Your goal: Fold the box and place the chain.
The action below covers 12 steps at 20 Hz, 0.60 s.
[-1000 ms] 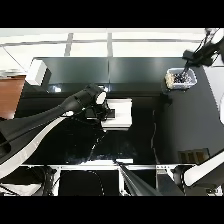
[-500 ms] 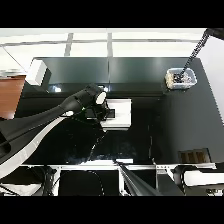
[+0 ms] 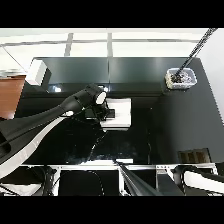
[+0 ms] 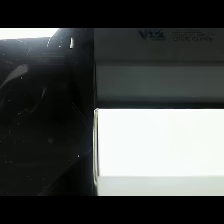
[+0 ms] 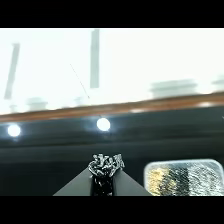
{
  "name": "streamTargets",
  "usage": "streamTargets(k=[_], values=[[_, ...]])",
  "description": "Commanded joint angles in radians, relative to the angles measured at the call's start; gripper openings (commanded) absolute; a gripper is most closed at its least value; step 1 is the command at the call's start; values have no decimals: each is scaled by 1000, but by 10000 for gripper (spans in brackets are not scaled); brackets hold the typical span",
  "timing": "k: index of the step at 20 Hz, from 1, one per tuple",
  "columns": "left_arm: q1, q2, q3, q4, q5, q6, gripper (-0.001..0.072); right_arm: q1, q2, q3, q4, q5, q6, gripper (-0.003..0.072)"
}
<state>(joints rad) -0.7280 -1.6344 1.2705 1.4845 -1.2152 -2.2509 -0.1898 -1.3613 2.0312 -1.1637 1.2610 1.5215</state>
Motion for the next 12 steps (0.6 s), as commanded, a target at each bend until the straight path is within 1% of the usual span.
streamTargets(k=[1,5,7,10,12], values=[[1,-1,1,5,-2,0,29,1,62,0,90,29,-16,10],[1,-1,1,8,-22,0,29,1,122,0,159,65,-32,10],[1,-1,1,7,-24,0,29,7,150,0,250,70,-54,10],[1,-1,1,7,-24,0,29,68,174,0,312,66,-62,10],[1,-1,1,7,-24,0,29,116,179,0,325,59,-70,10]])
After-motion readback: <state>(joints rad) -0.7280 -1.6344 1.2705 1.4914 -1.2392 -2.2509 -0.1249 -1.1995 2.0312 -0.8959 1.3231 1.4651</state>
